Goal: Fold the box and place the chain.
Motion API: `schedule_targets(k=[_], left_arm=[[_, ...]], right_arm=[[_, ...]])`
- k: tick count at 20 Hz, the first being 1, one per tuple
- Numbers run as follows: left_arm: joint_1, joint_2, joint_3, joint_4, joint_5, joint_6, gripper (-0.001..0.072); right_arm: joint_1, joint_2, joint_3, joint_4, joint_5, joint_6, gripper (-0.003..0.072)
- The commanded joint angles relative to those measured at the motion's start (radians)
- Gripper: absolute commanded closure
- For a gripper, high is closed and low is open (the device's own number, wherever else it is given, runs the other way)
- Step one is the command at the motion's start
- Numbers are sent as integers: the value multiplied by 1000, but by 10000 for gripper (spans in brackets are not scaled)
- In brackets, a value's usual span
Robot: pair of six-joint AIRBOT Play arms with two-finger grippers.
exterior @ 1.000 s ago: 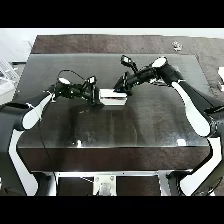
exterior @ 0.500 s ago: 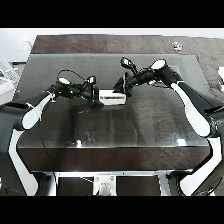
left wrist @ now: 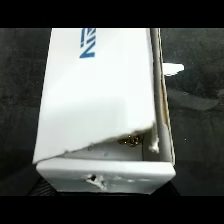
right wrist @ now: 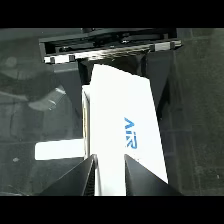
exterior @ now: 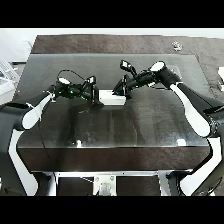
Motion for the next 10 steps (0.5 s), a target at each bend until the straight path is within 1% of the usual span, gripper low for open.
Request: schedule_targets(k=[1, 8, 10], left_arm=[[0, 0, 0, 0, 0, 0, 358], [0, 0, 0, 0, 0, 0, 357], [0, 0, 0, 0, 0, 0, 358]], right_arm=[[0, 1, -14, -1, 1, -6, 491], [0, 1, -56, 0, 9, -29, 488], [0, 1, -74, 26, 14, -44, 486]])
